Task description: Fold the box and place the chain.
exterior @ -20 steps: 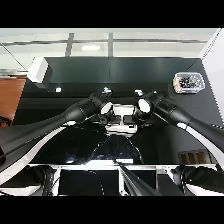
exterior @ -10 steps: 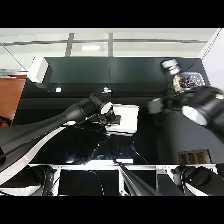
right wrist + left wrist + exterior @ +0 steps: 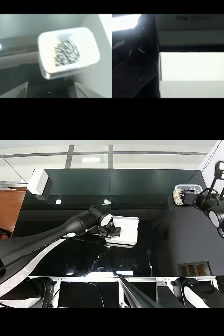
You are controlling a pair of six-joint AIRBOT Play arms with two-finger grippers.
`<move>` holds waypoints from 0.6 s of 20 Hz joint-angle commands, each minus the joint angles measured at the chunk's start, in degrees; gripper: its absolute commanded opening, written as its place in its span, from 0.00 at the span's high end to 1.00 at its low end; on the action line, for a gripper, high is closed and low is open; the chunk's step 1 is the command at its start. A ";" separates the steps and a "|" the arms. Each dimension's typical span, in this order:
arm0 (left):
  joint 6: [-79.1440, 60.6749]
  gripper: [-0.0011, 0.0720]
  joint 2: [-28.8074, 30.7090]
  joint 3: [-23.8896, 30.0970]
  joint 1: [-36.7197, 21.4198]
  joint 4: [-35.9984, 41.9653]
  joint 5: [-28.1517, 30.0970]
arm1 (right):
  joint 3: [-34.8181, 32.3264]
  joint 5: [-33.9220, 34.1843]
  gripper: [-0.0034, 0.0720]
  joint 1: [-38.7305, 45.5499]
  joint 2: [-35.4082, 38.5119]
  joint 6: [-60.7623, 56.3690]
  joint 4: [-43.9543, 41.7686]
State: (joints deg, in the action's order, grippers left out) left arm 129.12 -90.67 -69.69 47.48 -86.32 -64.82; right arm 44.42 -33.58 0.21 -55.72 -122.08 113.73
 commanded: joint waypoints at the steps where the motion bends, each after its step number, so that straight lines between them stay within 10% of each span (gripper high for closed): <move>1: -0.09 0.95 0.02 0.02 -0.20 -0.20 0.11 | 3.08 6.67 0.00 11.08 -12.11 -0.44 -12.04; 10: -0.09 0.95 0.02 0.02 -0.15 -0.17 -0.02 | 55.04 -33.05 0.01 13.29 -50.07 13.49 -24.70; 12: -0.07 0.95 0.02 0.02 -0.15 -0.17 -0.17 | 56.81 -33.73 0.21 13.29 -52.85 13.90 -25.44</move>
State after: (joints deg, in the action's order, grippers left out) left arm 129.01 -90.67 -69.69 47.33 -86.52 -64.90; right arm 93.47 -59.13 13.15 -101.45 -111.02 91.11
